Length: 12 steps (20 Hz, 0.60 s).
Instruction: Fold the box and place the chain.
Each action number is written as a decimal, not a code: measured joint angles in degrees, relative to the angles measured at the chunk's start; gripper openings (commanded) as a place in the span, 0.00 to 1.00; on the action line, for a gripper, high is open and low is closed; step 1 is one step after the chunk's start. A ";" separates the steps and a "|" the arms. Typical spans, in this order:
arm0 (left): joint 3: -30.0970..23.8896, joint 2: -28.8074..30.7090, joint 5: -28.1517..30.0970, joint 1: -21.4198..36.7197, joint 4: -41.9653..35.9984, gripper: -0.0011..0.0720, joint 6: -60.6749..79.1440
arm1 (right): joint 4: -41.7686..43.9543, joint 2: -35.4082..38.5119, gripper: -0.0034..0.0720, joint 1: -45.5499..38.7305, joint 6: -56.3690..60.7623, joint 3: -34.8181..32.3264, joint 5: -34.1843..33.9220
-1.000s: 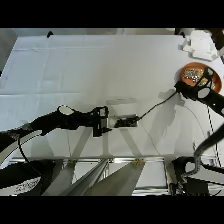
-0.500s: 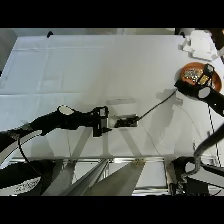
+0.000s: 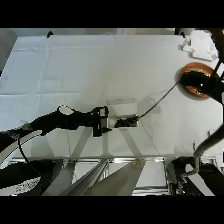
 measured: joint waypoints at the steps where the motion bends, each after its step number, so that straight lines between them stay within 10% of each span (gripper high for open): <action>1: 0.00 0.00 0.00 0.00 0.00 0.39 -0.02 | 0.33 3.28 0.06 1.20 -0.33 0.00 1.88; 12: 0.00 0.00 0.00 0.00 0.00 0.39 -0.02 | 28.28 20.28 0.06 6.08 -8.22 0.00 13.73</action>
